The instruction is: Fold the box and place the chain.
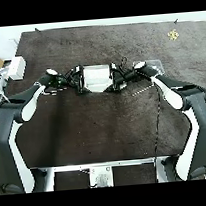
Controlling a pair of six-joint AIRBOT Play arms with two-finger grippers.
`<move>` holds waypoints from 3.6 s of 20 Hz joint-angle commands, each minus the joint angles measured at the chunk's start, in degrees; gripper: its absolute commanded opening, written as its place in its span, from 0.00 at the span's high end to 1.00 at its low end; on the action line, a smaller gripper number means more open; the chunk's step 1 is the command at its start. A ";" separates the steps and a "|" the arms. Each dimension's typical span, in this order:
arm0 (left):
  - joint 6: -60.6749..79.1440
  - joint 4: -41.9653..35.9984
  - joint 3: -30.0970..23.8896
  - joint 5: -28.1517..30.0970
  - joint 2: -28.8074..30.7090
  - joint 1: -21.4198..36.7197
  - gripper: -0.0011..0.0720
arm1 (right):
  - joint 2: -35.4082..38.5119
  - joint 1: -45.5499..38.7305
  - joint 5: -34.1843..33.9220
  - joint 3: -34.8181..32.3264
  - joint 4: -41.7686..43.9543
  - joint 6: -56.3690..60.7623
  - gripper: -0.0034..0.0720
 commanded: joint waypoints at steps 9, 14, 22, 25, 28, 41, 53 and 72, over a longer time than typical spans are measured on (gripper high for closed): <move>0.02 -0.22 -0.02 0.02 -0.04 0.04 0.68 | 0.42 -0.44 1.44 -0.02 -0.22 2.10 0.05; 0.02 -0.22 0.00 0.00 -0.04 0.04 0.68 | 3.58 -2.82 3.48 -0.02 -9.18 7.45 0.05; 0.02 -0.22 -0.02 0.00 -0.04 0.04 0.68 | 14.88 -2.91 4.04 -0.02 -19.74 17.57 0.07; 0.02 -0.22 -0.02 0.00 -0.04 0.04 0.68 | 16.31 -2.91 4.07 -0.02 -9.01 18.05 0.48; 0.02 -0.22 -0.02 0.00 -0.04 0.04 0.68 | 14.40 -2.47 3.04 -0.02 4.31 18.03 0.95; 0.02 -0.22 0.00 0.04 -0.04 0.04 0.68 | 5.29 0.28 -14.82 -0.02 4.31 14.34 0.95; 0.02 -0.22 0.00 0.04 -0.04 0.04 0.68 | 7.30 -1.64 -11.56 0.00 4.52 12.68 0.95; 0.02 -0.24 0.00 0.07 -0.04 0.04 0.68 | 14.19 2.51 -4.35 -2.34 -26.95 12.41 0.14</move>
